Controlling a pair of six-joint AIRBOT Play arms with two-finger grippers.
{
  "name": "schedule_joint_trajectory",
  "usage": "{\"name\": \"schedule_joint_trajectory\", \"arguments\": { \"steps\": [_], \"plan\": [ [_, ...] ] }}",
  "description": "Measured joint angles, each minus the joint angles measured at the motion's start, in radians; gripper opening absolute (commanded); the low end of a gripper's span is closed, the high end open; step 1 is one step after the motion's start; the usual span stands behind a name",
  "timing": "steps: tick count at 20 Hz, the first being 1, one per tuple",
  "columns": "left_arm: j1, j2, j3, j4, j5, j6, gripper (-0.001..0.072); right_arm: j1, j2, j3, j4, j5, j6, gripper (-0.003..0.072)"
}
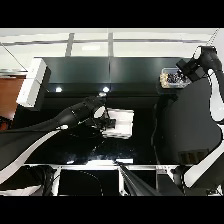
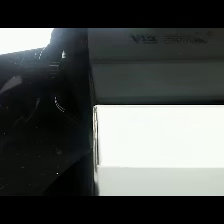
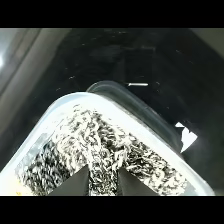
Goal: Fold the box and place the chain.
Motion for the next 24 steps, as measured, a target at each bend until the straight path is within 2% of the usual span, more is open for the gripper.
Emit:
{"name": "schedule_joint_trajectory", "arguments": {
  "steps": [5,12,17,24],
  "plan": [
    [0.0,0.0,0.0,0.0,0.0,0.0,0.0028,0.0,0.113,0.0,0.001,0.032,-0.286,0.0011],
    [0.0,0.0,0.0,0.0,0.0,0.0,0.0028,0.058,0.452,0.0,0.127,0.03,-0.607,0.0009],
    [0.0,0.0,0.0,0.0,0.0,0.0,0.0028,0.105,0.678,0.0,0.211,-0.002,-0.732,0.0008],
    [0.0,0.0,0.0,0.0,0.0,0.0,0.0028,0.158,0.872,-0.05,0.307,0.199,-0.821,0.0008]
  ]
}}
